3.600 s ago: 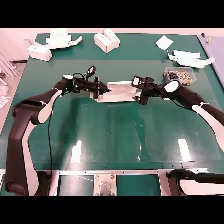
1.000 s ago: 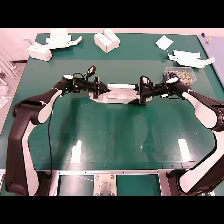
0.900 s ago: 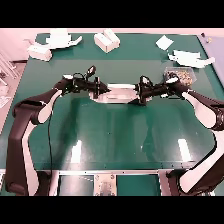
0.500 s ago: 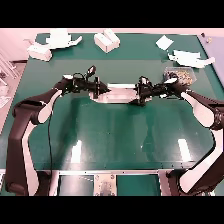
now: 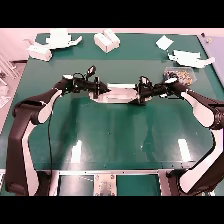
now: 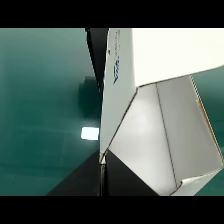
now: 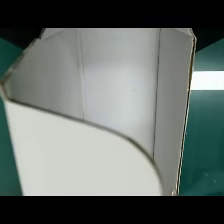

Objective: Fold the box and place the chain.

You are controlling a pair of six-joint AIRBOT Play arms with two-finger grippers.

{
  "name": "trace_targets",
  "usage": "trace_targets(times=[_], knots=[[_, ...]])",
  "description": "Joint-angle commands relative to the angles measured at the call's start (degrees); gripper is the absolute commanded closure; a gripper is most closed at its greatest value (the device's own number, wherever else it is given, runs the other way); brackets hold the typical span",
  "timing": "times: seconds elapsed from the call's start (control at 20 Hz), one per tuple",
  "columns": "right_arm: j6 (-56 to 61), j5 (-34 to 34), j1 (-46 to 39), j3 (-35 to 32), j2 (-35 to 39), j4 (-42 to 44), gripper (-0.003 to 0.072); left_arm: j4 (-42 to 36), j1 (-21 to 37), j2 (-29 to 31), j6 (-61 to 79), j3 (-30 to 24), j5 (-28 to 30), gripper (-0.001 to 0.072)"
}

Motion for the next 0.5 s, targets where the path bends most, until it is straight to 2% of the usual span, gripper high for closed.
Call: trace_targets(times=[0.0, 0.45], knots=[[0.17, 0.50, -0.04, 0.26, -0.04, 0.09, -0.0033, 0.00, -0.02, -0.04, 0.00, 0.00, 0.00, 0.0687], [0.70, 1.64, -0.04, 0.66, -0.33, -1.40, -0.0020, 0.02, -0.02, -0.04, 0.00, 0.00, 0.00, 0.0687]])
